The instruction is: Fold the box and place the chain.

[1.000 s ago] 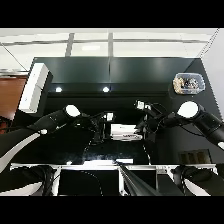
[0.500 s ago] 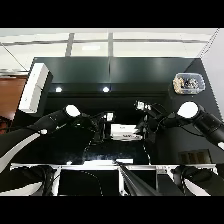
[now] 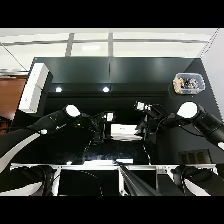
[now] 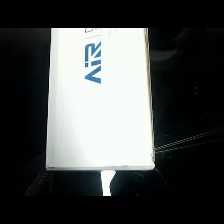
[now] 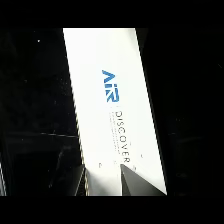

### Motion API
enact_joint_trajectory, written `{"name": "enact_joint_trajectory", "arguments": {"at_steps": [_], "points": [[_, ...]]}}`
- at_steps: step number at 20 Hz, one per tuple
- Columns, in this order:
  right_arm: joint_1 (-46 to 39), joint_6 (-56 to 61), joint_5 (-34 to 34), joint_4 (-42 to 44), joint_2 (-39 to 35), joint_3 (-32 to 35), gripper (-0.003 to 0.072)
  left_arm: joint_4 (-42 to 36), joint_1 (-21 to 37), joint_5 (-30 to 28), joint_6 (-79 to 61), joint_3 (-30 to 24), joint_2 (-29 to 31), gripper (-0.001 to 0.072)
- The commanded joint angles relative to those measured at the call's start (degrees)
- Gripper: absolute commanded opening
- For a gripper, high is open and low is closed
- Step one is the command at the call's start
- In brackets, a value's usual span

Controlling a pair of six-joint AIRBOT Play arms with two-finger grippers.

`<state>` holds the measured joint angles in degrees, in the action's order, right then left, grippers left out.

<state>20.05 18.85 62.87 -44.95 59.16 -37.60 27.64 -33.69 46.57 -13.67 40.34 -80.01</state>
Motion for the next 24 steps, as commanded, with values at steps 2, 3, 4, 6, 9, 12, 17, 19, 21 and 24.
{"name": "enact_joint_trajectory", "arguments": {"at_steps": [2,3,4,6,9,12,17,19,21,24], "points": [[0.07,0.26,-0.09,0.09,-0.02,0.0,0.0275,0.02,0.0,0.0,-0.02,0.02,-0.04,0.0439],[0.07,0.26,-0.09,0.09,-0.02,0.15,0.0275,0.02,0.0,0.0,-0.02,0.02,-0.04,0.0439],[0.07,0.28,-0.09,0.09,-0.02,0.31,0.0275,0.02,0.0,0.0,-0.02,0.02,-0.04,0.0439],[0.07,0.46,-0.13,0.07,-0.02,0.74,0.0275,0.02,0.0,0.0,-0.02,0.02,-0.04,0.0439],[0.07,0.44,-0.61,0.09,0.0,1.49,0.0275,0.02,0.0,0.0,-0.02,0.02,-0.04,0.0439],[0.07,0.46,-1.31,0.15,0.0,2.21,0.0275,0.02,0.0,0.0,-0.02,0.02,-0.04,0.0439],[-0.55,6.34,-0.35,1.88,-0.2,0.7,0.0275,0.02,0.0,0.0,-0.02,0.02,-0.04,0.0439],[-2.23,9.81,2.67,1.86,-0.83,-1.11,0.0275,0.02,0.0,0.0,-0.02,0.02,-0.04,0.0439],[-5.2,14.19,7.41,1.86,-1.53,-2.93,0.0274,0.02,0.0,0.0,-0.02,0.02,-0.04,0.0439],[-11.32,24.06,18.25,4.83,-2.23,-2.89,0.0008,0.04,0.0,0.0,-0.02,0.02,-0.04,0.0439]]}}
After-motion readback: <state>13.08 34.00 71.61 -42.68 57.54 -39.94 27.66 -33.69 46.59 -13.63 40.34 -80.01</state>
